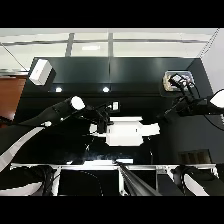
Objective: Fold the box and place the chain.
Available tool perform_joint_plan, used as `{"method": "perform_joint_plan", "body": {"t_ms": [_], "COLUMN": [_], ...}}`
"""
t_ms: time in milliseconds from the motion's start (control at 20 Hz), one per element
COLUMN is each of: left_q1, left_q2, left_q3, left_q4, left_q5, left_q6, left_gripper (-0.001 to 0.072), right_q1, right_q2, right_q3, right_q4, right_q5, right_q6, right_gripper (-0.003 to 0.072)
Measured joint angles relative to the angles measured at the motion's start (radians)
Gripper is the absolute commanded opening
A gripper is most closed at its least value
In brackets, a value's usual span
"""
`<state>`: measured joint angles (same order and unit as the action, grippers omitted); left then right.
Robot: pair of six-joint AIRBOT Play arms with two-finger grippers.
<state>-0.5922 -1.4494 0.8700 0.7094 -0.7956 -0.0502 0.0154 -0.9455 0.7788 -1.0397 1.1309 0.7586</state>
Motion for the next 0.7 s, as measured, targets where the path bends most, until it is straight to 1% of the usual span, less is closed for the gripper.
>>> {"method": "perform_joint_plan", "body": {"t_ms": [150,350,450,600,700], "left_q1": [0.001,0.001,0.001,0.001,0.001], "left_q2": [-0.01,-0.015,-0.016,-0.016,-0.016], "left_q3": [-0.003,-0.005,-0.005,-0.005,-0.005], "left_q4": [0.018,0.039,0.043,0.047,0.047], "left_q5": [0.003,0.006,0.003,0.003,0.003], "left_q6": [0.01,0.016,0.017,0.017,0.017], "left_gripper": [0.0028,0.0028,0.0028,0.0028,0.0028], "right_q1": [0.001,0.012,0.037,0.095,0.14], "right_q2": [0.0,0.0,0.0,0.0,0.0], "right_q3": [-0.045,-0.177,-0.232,-0.277,-0.292], "right_q4": [0.051,0.151,0.177,0.185,0.153], "right_q5": [-0.005,-0.01,-0.011,-0.027,-0.059], "right_q6": [-0.027,-0.159,-0.242,-0.372,-0.441], "right_gripper": [0.0689,0.0689,0.0689,0.0689,0.0689]}}
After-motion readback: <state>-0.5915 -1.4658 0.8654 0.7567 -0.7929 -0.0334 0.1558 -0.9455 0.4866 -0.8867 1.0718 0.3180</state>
